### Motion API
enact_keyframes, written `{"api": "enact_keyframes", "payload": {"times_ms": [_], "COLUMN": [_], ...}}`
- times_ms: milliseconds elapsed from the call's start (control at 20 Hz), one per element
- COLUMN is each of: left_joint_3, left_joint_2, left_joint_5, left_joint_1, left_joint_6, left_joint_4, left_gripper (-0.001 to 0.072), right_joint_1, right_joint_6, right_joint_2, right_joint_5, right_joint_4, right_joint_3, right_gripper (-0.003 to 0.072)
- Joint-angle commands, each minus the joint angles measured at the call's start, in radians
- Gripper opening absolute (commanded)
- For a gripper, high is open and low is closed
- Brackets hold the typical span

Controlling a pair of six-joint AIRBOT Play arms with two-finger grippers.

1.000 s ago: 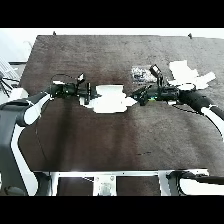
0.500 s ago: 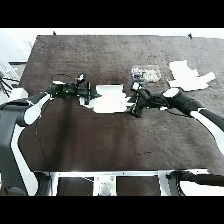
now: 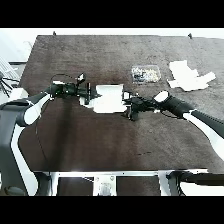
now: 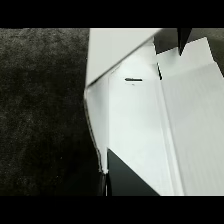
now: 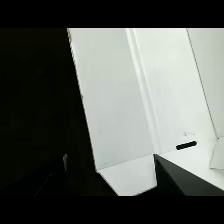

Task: Fold the box and place the chain.

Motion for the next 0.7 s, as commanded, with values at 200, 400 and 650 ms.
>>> {"api": "enact_keyframes", "payload": {"times_ms": [200, 400, 650], "left_joint_3": [0.0, 0.0, 0.0], "left_joint_2": [0.0, 0.0, 0.0], "left_joint_5": [0.0, -0.001, 0.0], "left_joint_1": [0.001, 0.001, 0.001], "left_joint_6": [0.0, 0.0, 0.0], "left_joint_4": [0.0, 0.0, 0.0], "left_gripper": [0.0022, 0.0022, 0.0022], "right_joint_1": [0.014, -0.001, -0.027], "right_joint_6": [-0.021, -0.021, -0.032], "right_joint_2": [-0.021, -0.008, -0.006], "right_joint_5": [-0.18, -0.179, -0.158], "right_joint_4": [0.034, 0.053, 0.128], "right_joint_3": [0.014, 0.054, 0.071], "right_gripper": [0.062, 0.062, 0.062]}}
